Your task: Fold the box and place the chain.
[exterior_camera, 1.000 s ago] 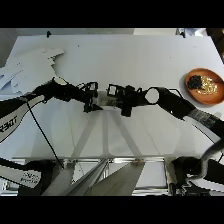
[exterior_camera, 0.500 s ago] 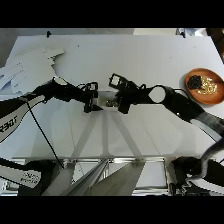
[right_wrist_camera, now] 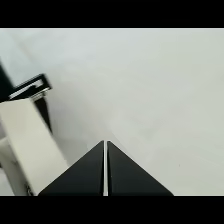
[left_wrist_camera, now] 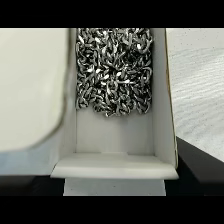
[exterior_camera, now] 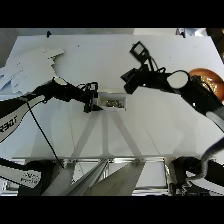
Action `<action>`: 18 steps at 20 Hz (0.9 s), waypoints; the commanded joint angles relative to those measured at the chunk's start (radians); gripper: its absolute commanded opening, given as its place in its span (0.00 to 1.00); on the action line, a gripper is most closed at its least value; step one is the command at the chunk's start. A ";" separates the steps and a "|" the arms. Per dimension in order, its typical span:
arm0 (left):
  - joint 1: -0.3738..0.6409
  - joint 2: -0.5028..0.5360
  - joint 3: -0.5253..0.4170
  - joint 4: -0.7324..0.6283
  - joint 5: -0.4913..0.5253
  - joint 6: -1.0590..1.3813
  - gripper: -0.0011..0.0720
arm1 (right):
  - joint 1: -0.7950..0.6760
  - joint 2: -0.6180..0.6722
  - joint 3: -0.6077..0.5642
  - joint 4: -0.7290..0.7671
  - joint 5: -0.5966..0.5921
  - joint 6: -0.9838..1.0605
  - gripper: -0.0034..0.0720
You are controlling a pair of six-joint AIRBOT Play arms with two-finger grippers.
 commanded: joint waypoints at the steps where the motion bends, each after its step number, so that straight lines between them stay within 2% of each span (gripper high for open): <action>1: 0.000 0.001 0.001 0.000 0.000 0.000 0.47 | -0.091 -0.157 0.085 0.116 0.190 0.022 0.14; 3: 0.000 0.001 0.001 0.000 0.001 0.000 0.47 | -0.094 -0.254 0.153 0.100 0.333 0.018 0.26; 5: 0.000 0.001 0.001 0.000 0.000 0.000 0.47 | -0.086 -0.317 0.194 0.097 0.411 -0.037 0.29; 8: 0.000 0.001 0.001 0.000 0.001 0.000 0.47 | -0.056 -0.317 0.196 0.049 0.451 -0.178 0.31; 9: 0.000 0.001 0.001 0.000 0.000 0.000 0.47 | -0.040 -0.308 0.196 0.011 0.453 -0.228 0.42; 10: 0.000 0.001 0.001 0.000 0.001 0.000 0.47 | -0.023 -0.296 0.196 -0.030 0.442 -0.253 0.45; 13: 0.000 0.001 0.001 0.000 0.000 0.000 0.47 | 0.026 -0.264 0.196 -0.128 0.437 -0.291 0.45; 18: 0.000 0.001 0.001 0.000 0.001 0.000 0.47 | 0.078 -0.229 0.196 -0.206 0.439 -0.299 0.45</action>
